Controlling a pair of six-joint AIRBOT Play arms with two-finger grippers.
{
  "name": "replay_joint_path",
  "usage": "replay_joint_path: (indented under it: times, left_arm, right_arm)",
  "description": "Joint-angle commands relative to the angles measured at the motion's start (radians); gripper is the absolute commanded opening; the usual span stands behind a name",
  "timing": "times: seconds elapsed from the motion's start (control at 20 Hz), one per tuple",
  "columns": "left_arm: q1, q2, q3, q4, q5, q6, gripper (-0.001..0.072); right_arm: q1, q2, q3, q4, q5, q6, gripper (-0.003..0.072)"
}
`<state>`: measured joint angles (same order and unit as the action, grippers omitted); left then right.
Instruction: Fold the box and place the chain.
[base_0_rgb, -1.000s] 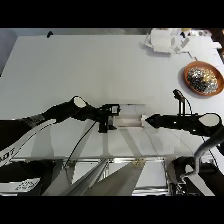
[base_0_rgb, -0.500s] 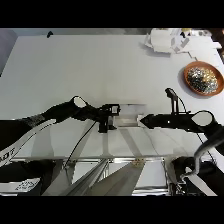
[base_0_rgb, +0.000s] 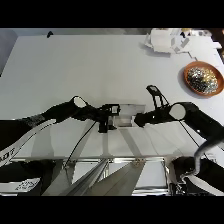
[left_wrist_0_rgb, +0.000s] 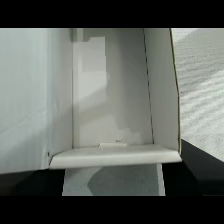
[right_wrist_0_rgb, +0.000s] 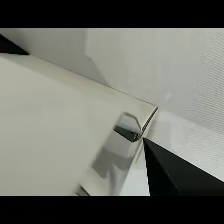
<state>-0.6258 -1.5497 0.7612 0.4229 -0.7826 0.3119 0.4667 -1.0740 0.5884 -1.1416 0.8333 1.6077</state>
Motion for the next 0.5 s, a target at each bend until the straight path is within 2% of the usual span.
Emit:
replay_joint_path:
  times: [0.0, 0.15, 0.3, 0.45]
  left_arm:
    - [0.001, 0.0, 0.0, 0.0, 0.0, 0.0, 0.0144]
    - [0.001, 0.0, 0.0, 0.0, 0.0, 0.0, 0.0144]
    - [0.001, 0.0, 0.0, 0.0, 0.0, 0.0, 0.0144]
    - [0.001, 0.0, 0.0, 0.0, 0.0, 0.0, 0.0144]
  right_arm:
    - [0.098, -0.113, 0.085, -0.212, 0.06, 0.262, 0.0497]
    - [0.136, -0.169, 0.125, -0.248, 0.078, 0.339, 0.046]
    - [0.156, -0.215, 0.171, -0.303, 0.146, 0.406, 0.0455]
    - [0.164, -0.23, 0.206, -0.331, 0.183, 0.459, 0.0385]
